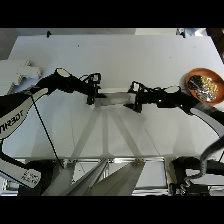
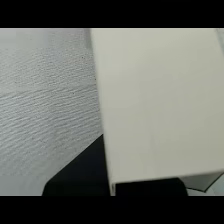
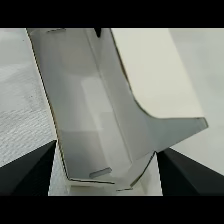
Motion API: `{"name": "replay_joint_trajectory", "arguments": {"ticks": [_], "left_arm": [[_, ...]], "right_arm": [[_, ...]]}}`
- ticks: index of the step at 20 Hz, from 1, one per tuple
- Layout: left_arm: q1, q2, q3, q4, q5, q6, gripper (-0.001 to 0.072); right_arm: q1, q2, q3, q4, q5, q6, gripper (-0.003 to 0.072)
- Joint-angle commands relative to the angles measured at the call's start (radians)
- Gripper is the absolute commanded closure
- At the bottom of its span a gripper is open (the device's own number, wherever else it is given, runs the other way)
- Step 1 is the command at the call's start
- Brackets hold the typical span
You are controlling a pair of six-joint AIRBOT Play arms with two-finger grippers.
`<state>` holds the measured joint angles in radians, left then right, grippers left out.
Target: Fold the box and place the chain.
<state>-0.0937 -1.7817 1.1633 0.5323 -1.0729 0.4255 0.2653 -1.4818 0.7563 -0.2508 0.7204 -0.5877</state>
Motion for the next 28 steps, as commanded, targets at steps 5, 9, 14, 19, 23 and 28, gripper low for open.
{"name": "replay_joint_trajectory", "arguments": {"ticks": [5, 9, 14, 19, 23, 28], "left_arm": [[0.0, 0.0, 0.0, 0.0, -0.001, 0.0, 0.0695], [0.0, 0.0, 0.0, 0.0, -0.001, 0.0, 0.0695], [0.0, 0.0, 0.0, 0.0, -0.001, 0.0, 0.0695], [0.0, 0.0, 0.0, 0.0, -0.001, 0.0, 0.0695], [0.0, 0.0, 0.0, 0.0, -0.001, 0.0, 0.0695], [0.0, 0.0, 0.0, 0.0, -0.001, 0.0, 0.0695]], "right_arm": [[-0.018, -0.079, 0.064, -0.11, 0.13, 0.076, -0.0002], [-0.018, -0.092, 0.064, -0.109, 0.134, 0.082, -0.0002], [-0.01, -0.097, 0.064, -0.101, 0.138, 0.094, -0.0002], [0.007, -0.113, 0.068, -0.08, 0.129, 0.094, -0.0002], [0.008, -0.117, 0.07, -0.082, 0.135, 0.092, -0.0002], [0.01, -0.123, 0.072, -0.082, 0.138, 0.087, -0.0002]]}}
